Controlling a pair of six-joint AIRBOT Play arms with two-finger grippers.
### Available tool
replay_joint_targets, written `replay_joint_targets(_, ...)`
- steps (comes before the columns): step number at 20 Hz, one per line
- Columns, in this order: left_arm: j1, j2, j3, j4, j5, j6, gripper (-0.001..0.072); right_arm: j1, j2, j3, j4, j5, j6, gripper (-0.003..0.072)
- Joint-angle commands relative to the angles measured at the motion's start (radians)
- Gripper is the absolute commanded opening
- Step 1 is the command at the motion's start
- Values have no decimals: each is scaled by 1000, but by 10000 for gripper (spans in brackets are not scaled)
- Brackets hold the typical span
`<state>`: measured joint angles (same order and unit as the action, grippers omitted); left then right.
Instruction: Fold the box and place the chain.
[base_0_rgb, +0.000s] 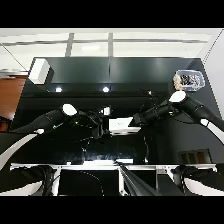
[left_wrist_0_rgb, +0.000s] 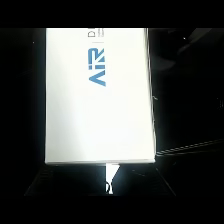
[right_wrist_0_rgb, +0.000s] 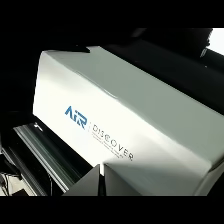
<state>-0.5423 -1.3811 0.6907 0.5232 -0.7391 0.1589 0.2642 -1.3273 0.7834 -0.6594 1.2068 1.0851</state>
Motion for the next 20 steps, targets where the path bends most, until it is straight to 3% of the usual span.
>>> replay_joint_targets(1,0,-1,0,0,0,0,401,0,-11,-1,-11,-37,1,41)
replay_joint_targets(11,0,-1,0,0,0,0,402,35,-13,0,-48,-70,4,41)
replay_joint_targets(13,1,-1,0,-2,1,-3,410,26,-3,1,0,-61,-4,41)
replay_joint_targets(18,1,18,26,5,3,-3,417,-111,138,54,65,34,-23,41)
replay_joint_targets(19,1,29,30,22,1,-12,484,-156,182,56,64,47,-23,41)
replay_joint_targets(20,1,46,30,35,0,-15,615,-202,221,56,63,62,-23,41)
